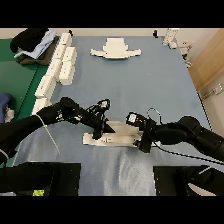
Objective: Fold the box.
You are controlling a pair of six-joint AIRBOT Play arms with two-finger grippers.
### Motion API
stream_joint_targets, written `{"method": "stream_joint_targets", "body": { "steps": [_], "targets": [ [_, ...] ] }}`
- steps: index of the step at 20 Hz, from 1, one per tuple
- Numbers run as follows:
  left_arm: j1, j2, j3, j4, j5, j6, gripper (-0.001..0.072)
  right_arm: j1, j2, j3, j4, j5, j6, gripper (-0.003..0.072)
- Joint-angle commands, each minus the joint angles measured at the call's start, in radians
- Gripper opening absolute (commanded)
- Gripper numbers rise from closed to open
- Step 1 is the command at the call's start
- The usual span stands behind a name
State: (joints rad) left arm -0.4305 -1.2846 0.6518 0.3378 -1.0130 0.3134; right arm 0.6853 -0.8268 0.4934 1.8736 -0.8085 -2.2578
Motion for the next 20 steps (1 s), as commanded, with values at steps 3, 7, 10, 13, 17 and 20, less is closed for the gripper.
{"method": "stream_joint_targets", "body": {
  "steps": [3, 7, 10, 13, 17, 20],
  "targets": [
    [0.000, 0.000, 0.000, 0.000, 0.000, 0.000, 0.0013, -0.188, 0.000, -0.116, 0.435, 0.042, -0.574, 0.0720],
    [0.000, 0.000, 0.000, 0.000, 0.000, 0.000, 0.0014, -0.218, -0.002, -0.131, 0.457, 0.041, -0.650, 0.0720],
    [0.000, 0.000, 0.000, 0.000, 0.000, 0.000, 0.0014, -0.218, -0.001, -0.131, 0.434, 0.039, -0.649, 0.0720],
    [0.000, 0.000, 0.000, 0.000, 0.000, 0.000, 0.0014, -0.218, -0.001, -0.131, 0.394, 0.039, -0.649, 0.0719],
    [0.000, 0.000, 0.000, 0.000, 0.000, 0.000, 0.0013, -0.218, -0.002, -0.131, 0.397, 0.041, -0.649, 0.0717],
    [0.000, 0.000, 0.000, 0.000, 0.000, 0.000, 0.0014, -0.218, -0.003, -0.131, 0.397, 0.045, -0.677, 0.0716]
  ]
}}
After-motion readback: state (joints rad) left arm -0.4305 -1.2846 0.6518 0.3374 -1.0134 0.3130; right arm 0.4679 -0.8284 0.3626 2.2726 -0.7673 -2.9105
